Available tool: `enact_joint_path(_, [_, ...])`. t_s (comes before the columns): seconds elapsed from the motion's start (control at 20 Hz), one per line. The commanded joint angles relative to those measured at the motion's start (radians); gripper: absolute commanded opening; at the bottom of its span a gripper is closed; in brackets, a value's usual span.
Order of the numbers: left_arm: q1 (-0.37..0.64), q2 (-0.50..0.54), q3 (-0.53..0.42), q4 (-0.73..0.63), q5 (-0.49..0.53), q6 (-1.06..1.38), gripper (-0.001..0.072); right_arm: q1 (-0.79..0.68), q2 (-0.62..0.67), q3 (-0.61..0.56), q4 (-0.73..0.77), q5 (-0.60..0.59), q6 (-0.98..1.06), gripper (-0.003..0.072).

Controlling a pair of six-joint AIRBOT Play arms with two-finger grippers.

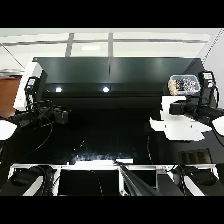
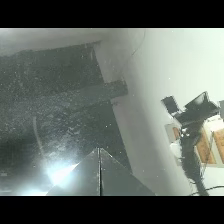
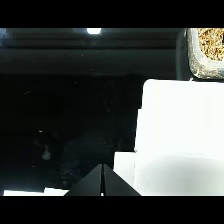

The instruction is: Fold the box and place the chain.

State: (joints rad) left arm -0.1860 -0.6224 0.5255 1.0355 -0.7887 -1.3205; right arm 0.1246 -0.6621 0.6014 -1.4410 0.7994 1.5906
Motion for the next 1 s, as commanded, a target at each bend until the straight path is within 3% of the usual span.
enact_joint_path(0.0, [0.0, 0.001, 0.0, 0.0, 0.0, 0.0, 0.003, 0.001, 0.001, 0.0, 0.0, 0.0, 0.0, 0.0024])
enact_joint_path(0.75, [0.0, 0.0, 0.0, -0.001, 0.009, 0.0, 0.0031, 0.001, 0.001, 0.0, 0.0, -0.003, 0.0, 0.0024])
enact_joint_path(0.95, [-0.001, 0.0, 0.0, -0.027, 0.198, -0.001, 0.0031, 0.001, 0.0, 0.0, 0.02, -0.105, 0.003, 0.0047])
